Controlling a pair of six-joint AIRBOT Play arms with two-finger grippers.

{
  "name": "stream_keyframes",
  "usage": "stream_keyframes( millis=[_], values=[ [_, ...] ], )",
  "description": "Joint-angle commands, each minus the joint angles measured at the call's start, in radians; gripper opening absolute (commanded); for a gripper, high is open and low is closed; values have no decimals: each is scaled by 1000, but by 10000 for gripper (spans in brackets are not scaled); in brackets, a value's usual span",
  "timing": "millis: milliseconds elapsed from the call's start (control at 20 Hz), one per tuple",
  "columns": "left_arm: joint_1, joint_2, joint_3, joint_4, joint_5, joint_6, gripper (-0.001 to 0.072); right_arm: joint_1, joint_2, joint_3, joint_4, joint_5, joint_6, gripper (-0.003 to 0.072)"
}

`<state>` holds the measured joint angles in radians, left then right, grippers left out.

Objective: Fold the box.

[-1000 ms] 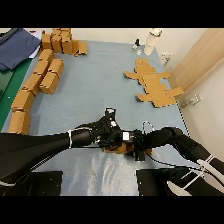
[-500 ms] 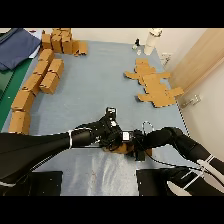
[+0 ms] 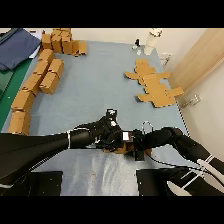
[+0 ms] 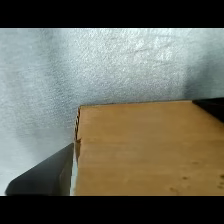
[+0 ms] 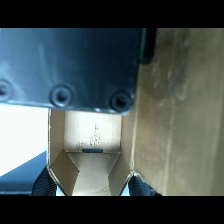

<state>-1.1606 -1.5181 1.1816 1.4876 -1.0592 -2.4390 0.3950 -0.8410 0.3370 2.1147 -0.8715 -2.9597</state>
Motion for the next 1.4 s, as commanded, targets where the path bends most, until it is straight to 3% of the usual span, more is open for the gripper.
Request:
stream_keyframes(
  millis=[0,450,800,850,900,1000,1150,1250,1350],
  values=[
    [3,17,-1,2,-26,0,395,0,1,0,-2,-1,1,512],
    [27,117,-10,-4,2,0,395,0,1,0,-2,-1,1,512],
    [80,270,-199,-37,10,2,394,0,1,0,-2,-1,0,512],
    [90,294,-230,-37,14,13,281,0,1,0,-2,-1,0,512],
    [98,323,-259,-36,16,51,21,0,1,0,-2,-1,0,512],
    [104,380,-303,-32,10,171,14,0,1,0,-2,-1,1,512],
    [110,442,-338,-106,-41,626,12,0,1,0,-2,-1,1,512],
    [182,472,-394,-367,-6,1042,11,0,1,0,-2,-1,1,512],
    [320,463,-451,-610,-5,1379,12,0,1,0,-2,-1,0,512]
  ],
)
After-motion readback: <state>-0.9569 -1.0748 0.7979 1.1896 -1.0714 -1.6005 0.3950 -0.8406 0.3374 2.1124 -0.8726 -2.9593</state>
